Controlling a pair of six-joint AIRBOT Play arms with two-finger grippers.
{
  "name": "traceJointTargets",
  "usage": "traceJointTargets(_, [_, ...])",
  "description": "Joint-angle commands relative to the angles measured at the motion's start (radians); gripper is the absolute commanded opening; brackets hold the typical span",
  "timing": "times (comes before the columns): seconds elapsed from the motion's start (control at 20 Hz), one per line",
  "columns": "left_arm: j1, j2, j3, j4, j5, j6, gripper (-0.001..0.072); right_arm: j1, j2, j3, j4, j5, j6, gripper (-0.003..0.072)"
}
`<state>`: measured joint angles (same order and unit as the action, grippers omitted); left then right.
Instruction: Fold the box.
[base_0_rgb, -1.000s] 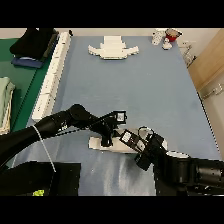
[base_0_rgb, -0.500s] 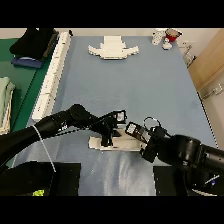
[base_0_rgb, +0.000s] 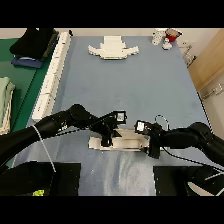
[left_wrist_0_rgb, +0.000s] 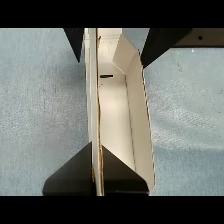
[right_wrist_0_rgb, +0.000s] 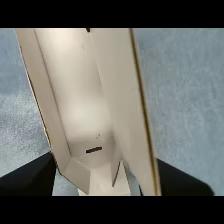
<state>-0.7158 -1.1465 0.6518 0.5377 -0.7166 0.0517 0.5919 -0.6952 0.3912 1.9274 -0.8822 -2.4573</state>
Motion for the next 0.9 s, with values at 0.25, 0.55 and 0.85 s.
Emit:
traceJointTargets(0.25, [0.000, 0.000, 0.000, 0.000, 0.002, 0.000, 0.0012, -0.143, -0.031, -0.037, 0.219, -0.005, -0.285, 0.0720])
traceJointTargets(0.55, [0.000, 0.000, 0.000, 0.000, 0.002, 0.000, 0.0012, -0.143, -0.009, -0.033, 0.200, -0.013, -0.281, 0.0714])
traceJointTargets(0.85, [0.000, 0.000, 0.000, 0.000, 0.002, 0.000, 0.0012, -0.143, -0.047, -0.034, 0.227, -0.017, -0.377, 0.0711])
